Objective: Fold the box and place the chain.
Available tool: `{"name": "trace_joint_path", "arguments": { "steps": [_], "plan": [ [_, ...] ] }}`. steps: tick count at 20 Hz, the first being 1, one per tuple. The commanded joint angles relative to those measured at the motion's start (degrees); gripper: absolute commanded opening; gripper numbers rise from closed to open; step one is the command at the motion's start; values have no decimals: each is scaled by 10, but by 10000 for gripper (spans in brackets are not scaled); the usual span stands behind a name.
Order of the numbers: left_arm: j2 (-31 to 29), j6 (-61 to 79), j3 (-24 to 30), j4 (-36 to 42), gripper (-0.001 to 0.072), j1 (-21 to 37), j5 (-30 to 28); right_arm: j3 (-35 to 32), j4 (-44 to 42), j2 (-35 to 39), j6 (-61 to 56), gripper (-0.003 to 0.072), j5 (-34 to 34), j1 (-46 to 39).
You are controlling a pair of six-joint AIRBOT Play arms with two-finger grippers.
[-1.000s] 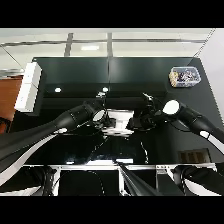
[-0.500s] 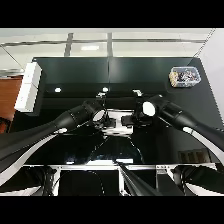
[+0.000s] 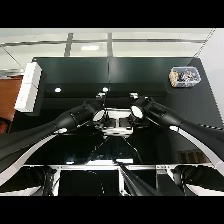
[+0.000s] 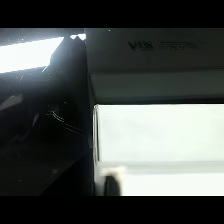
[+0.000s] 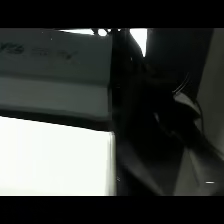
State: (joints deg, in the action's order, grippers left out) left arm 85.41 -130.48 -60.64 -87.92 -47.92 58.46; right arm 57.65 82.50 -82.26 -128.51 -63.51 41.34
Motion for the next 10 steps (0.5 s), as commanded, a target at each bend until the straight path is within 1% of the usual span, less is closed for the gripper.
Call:
{"name": "trace_joint_path", "arguments": {
  "steps": [1,2,5,6,7,8,9,10],
  "plan": [
    [0,0,0,-1,29,0,1,2,0,-5,-14,44,-3,3],
    [0,0,0,-1,28,0,1,2,0,-5,-14,20,-2,3],
    [0,0,0,-1,28,0,1,2,0,-5,-14,21,-2,3],
    [0,0,0,-1,29,0,1,2,0,-5,-14,53,-4,3],
    [0,0,0,-1,28,0,1,2,0,-5,-14,259,-4,2],
    [0,0,0,-1,28,0,1,3,-1,-5,-14,319,-8,1],
    [0,0,0,-1,28,0,1,3,0,-5,-14,288,-8,1],
    [0,0,0,-1,29,0,1,3,-2,-5,-14,79,-6,1]
  ]
}}
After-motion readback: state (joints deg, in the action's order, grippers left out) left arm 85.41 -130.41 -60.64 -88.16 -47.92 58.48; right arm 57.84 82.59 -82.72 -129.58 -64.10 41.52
